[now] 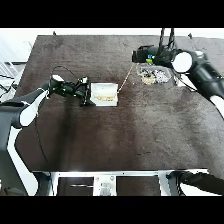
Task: Fold the box and place the chain.
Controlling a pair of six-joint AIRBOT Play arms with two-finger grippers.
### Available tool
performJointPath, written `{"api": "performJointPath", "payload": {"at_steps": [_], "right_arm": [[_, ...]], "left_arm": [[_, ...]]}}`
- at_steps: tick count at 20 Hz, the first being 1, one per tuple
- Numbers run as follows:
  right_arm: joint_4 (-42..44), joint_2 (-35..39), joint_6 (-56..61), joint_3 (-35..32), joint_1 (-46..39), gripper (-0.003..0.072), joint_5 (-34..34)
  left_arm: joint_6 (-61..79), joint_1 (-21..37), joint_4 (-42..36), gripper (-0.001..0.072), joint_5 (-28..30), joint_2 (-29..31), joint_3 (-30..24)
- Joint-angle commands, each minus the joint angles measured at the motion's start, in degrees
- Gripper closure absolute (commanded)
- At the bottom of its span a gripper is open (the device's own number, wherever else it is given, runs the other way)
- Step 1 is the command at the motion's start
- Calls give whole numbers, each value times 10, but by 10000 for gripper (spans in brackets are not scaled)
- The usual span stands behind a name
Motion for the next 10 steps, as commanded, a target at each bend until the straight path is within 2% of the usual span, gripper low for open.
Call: {"api": "performJointPath", "payload": {"at_steps": [1,10], "right_arm": [[-26,69,-5,0,47,679,21],[-26,57,-1,0,143,678,20]], "left_arm": [[0,0,0,234,-1,0,0],[0,0,0,234,-1,0,0]]}}
